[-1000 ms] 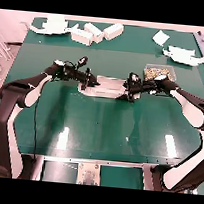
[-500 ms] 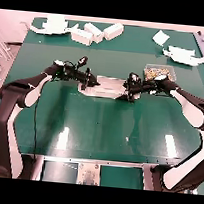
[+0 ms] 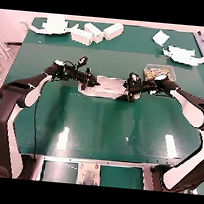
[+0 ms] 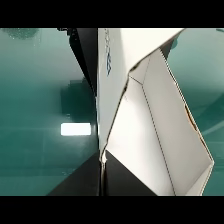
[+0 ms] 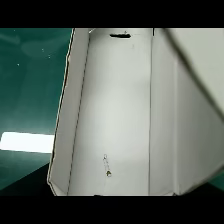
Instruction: Fold the box and place the chain.
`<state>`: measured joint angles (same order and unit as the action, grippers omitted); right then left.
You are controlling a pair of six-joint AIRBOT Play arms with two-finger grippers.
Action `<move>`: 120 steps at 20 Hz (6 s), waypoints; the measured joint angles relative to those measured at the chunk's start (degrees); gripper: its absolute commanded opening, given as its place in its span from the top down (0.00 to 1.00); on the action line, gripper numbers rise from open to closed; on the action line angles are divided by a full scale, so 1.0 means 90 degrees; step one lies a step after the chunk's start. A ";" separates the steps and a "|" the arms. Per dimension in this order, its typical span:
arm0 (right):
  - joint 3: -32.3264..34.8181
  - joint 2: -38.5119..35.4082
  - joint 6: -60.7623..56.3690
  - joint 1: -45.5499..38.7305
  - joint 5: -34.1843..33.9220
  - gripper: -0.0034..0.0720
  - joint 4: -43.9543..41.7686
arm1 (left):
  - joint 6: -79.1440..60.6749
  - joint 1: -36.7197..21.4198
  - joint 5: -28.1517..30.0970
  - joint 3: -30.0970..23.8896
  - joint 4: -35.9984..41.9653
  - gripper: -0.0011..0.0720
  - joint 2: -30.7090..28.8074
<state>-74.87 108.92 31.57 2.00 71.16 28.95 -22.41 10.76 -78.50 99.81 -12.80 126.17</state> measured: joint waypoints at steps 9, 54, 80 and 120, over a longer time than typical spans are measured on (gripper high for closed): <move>0.0000 0.0002 0.0000 0.0000 0.0002 0.17 0.0000 | -0.0005 0.0000 0.0002 0.0000 0.0002 0.96 0.0000; 0.0000 0.0002 0.0002 0.0005 0.0002 0.17 0.0002 | 0.2521 -0.0282 0.1217 -0.0886 -0.1817 0.97 -0.3279; 0.0000 0.0002 0.0000 0.0005 0.0005 0.17 0.0002 | -0.0425 0.0459 0.2778 -0.4129 0.0787 0.96 -0.3495; 0.0000 0.0002 0.0007 0.0005 0.0002 0.17 0.0005 | 0.0313 0.0495 0.3240 -0.1994 -0.0221 0.96 -0.1962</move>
<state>-74.87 108.95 31.64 2.04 71.18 28.99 -19.59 15.22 -49.34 81.87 -14.79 108.51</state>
